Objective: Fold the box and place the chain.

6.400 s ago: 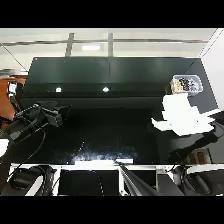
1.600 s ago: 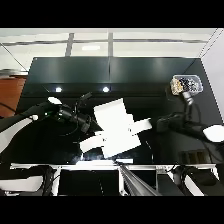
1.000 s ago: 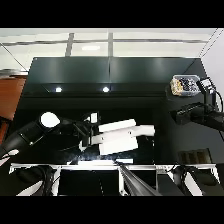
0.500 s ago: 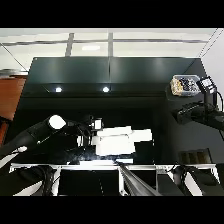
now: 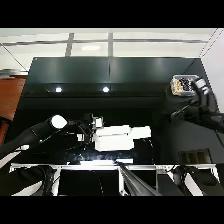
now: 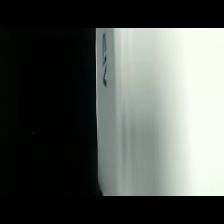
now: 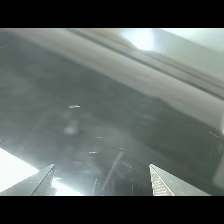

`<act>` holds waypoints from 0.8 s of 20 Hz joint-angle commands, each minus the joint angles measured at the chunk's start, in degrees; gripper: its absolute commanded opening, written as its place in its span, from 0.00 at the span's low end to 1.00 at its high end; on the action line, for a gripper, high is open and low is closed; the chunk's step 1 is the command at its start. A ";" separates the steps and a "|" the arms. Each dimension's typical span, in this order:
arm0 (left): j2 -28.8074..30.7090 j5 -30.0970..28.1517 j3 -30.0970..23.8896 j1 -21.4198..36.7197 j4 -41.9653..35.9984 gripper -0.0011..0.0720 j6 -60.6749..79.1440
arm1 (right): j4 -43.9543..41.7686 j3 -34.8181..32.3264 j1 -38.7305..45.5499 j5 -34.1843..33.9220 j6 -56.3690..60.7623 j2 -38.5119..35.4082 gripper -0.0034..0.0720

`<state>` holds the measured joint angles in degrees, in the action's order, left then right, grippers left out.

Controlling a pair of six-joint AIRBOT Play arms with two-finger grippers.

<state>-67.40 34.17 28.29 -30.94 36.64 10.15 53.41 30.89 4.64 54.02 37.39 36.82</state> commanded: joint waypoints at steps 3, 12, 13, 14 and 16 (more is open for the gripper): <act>-1.16 1.20 0.02 0.00 0.24 0.05 -0.07 | -5.09 -5.99 -13.18 -3.37 -12.94 1.84 0.98; -1.16 1.20 0.07 0.00 0.24 0.05 -0.09 | 0.79 -11.89 -30.08 -10.54 -18.84 4.17 0.98; -1.16 1.25 0.24 0.00 0.24 0.05 -0.09 | 0.83 -12.35 -30.60 -10.40 -18.97 4.17 0.98; -1.16 1.51 0.66 0.00 0.24 0.05 -0.11 | 0.81 -12.85 -31.32 -10.32 -19.43 4.17 0.98; -1.20 2.45 1.73 0.28 0.31 0.05 -1.60 | 0.52 -13.51 -33.42 -10.82 -19.85 4.17 0.98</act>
<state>-68.55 36.12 29.04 -30.85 37.19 9.69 53.67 18.57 -25.98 44.05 18.57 40.91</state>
